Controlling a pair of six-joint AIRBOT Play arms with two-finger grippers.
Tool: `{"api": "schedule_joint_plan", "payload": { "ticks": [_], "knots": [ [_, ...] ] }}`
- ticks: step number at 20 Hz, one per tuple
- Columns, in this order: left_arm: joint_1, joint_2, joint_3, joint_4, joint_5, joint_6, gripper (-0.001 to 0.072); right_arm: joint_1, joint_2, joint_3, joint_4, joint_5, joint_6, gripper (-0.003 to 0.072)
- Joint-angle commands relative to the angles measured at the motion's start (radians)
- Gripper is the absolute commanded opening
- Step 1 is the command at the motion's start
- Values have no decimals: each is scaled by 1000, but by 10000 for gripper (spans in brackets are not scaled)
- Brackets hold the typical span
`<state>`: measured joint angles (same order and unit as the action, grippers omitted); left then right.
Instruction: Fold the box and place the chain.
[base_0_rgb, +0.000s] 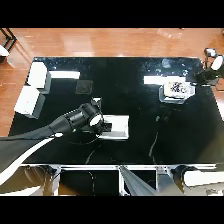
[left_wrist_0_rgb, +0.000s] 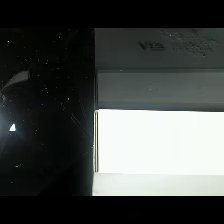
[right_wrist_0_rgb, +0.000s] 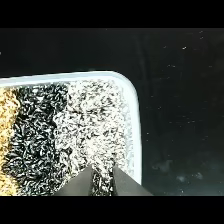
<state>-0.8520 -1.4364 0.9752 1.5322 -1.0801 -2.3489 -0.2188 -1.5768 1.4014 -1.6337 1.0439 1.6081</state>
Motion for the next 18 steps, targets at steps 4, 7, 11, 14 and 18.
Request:
{"api": "schedule_joint_plan", "payload": {
  "ticks": [4, 7, 11, 14, 18],
  "knots": [
    [1, 0, 0, 0, -3, 0, 20, -24, 97, 4, 75, -27, -55, 22],
    [0, 0, 0, 0, -6, 0, 20, -24, 183, 8, 124, -41, -97, 22],
    [0, 0, 0, 1, -6, 0, 20, -24, 322, 10, 195, -26, -171, 22],
    [0, 0, -1, 4, -5, 0, 20, -24, 434, 40, 254, 14, -215, 22],
    [0, 0, -1, 6, -2, 0, 20, -21, 548, 128, 370, 83, -255, 21]
  ]
}}
